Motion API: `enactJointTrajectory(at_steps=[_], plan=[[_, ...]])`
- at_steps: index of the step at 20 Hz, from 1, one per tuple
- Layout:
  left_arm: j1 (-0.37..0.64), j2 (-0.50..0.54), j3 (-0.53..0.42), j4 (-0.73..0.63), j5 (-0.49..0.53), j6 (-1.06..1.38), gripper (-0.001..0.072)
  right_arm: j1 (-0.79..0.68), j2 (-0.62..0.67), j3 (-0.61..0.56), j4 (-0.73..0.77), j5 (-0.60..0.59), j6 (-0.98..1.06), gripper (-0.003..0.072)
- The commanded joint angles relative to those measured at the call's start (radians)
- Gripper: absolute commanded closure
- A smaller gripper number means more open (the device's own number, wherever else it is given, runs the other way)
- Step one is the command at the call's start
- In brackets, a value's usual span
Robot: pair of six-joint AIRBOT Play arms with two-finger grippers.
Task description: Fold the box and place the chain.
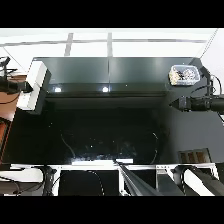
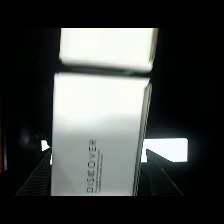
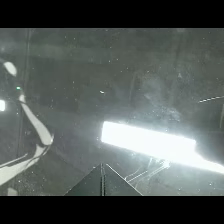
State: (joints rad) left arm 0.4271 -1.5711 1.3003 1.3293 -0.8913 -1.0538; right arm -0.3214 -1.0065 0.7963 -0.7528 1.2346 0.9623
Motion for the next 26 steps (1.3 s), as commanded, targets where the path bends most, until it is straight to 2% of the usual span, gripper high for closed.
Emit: enactJointTrajectory(at_steps=[1, 4, 5, 6, 7, 8, 9, 10, 12, 16, 18, 19, 21, 26], plan=[[-0.038, 0.014, 0.143, 0.023, -0.044, -0.051, -0.0009, 0.002, 0.000, 0.001, 0.001, -0.006, 0.002, 0.0668], [-0.066, 0.036, 0.382, -0.014, -0.216, -0.144, 0.0006, 0.064, 0.000, 0.001, 0.001, -0.036, -0.028, 0.0668], [-0.077, 0.039, 0.457, -0.056, -0.296, -0.192, 0.0076, 0.110, 0.000, 0.001, -0.002, -0.075, -0.032, 0.0668], [-0.087, 0.040, 0.512, -0.104, -0.377, -0.238, 0.0305, 0.157, 0.000, 0.001, -0.005, -0.125, -0.032, 0.0669], [-0.098, 0.044, 0.538, -0.170, -0.457, -0.275, 0.0598, 0.205, 0.000, 0.000, -0.013, -0.193, -0.032, 0.0669], [-0.110, 0.057, 0.531, -0.241, -0.505, -0.338, 0.0621, 0.248, 0.000, -0.001, -0.016, -0.264, -0.031, 0.0668], [-0.134, 0.083, 0.496, -0.301, -0.533, -0.408, 0.0622, 0.281, 0.000, -0.002, -0.016, -0.321, -0.031, 0.0668], [-0.174, 0.126, 0.439, -0.323, -0.532, -0.407, 0.0676, 0.306, 0.000, -0.001, -0.016, -0.367, -0.032, 0.0668], [-0.272, 0.251, 0.262, -0.296, -0.457, -0.363, 0.0680, 0.336, 0.000, -0.002, -0.035, -0.430, -0.031, 0.0668], [-0.452, 0.592, -0.300, -0.119, -0.082, -0.356, 0.0680, 0.336, 0.000, -0.009, -0.148, -0.430, -0.019, 0.0669], [-0.464, 0.718, -0.528, -0.078, 0.021, -0.356, 0.0679, 0.335, 0.000, -0.029, -0.208, -0.428, -0.015, 0.0668], [-0.454, 0.765, -0.606, -0.076, 0.053, -0.356, 0.0679, 0.335, 0.000, -0.046, -0.229, -0.427, -0.012, 0.0669], [-0.432, 0.831, -0.690, -0.076, 0.071, -0.356, 0.0679, 0.335, 0.000, -0.065, -0.231, -0.396, -0.011, 0.0668], [-0.426, 0.851, -0.699, -0.076, 0.059, -0.356, 0.0679, 0.336, 0.000, -0.065, -0.212, -0.356, -0.012, 0.0668]])
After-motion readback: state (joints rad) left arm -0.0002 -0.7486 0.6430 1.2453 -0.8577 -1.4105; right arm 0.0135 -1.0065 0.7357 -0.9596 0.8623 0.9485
